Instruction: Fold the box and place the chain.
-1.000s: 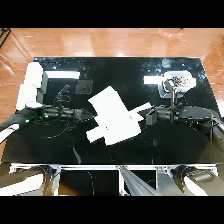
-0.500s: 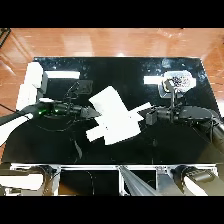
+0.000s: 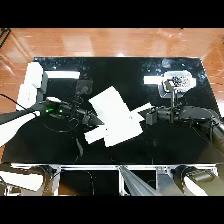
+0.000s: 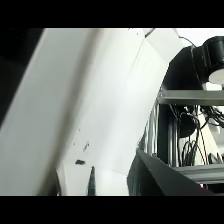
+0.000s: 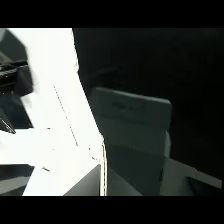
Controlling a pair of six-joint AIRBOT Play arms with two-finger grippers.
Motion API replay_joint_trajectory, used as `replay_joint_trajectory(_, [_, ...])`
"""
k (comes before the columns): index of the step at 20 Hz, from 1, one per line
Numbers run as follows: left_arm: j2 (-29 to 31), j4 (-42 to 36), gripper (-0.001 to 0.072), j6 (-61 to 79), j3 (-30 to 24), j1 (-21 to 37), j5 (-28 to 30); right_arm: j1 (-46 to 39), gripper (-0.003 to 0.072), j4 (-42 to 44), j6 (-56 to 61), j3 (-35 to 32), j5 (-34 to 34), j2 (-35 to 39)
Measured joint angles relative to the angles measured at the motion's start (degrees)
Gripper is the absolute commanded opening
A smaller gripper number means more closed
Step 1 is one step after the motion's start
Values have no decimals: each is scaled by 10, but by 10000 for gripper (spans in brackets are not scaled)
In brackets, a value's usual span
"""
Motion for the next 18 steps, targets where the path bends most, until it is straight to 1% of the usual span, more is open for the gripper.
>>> replay_joint_trajectory(4, [-2, 5, 550, 17, 13, -10, 0, 0, 24, -11, 11, 0, 0, 0])
replay_joint_trajectory(5, [-2, 5, 511, 19, 15, -11, 0, 0, 24, -12, 12, 0, 0, 0])
replay_joint_trajectory(6, [-3, 7, 447, 21, 17, -12, -1, 0, 24, -13, 14, 0, -1, 0])
replay_joint_trajectory(7, [-4, 8, 431, 22, 19, -12, -3, 0, 24, -14, 14, 0, -1, 0])
replay_joint_trajectory(9, [-6, 9, 431, 25, 21, -14, -10, 0, 25, -15, 14, 0, -2, 0])
replay_joint_trajectory(10, [-6, 10, 411, 28, 21, -14, -13, 0, 24, -16, 15, 0, -2, 0])
replay_joint_trajectory(11, [-7, 11, 362, 30, 22, -14, -13, 0, 25, -17, 15, 0, -2, 0])
replay_joint_trajectory(12, [-7, 11, 352, 32, 22, -14, -12, 0, 25, -20, 16, 0, -2, 0])
replay_joint_trajectory(18, [-7, 20, 352, 37, 32, -14, -13, 0, 24, -26, 16, 0, -4, 0])
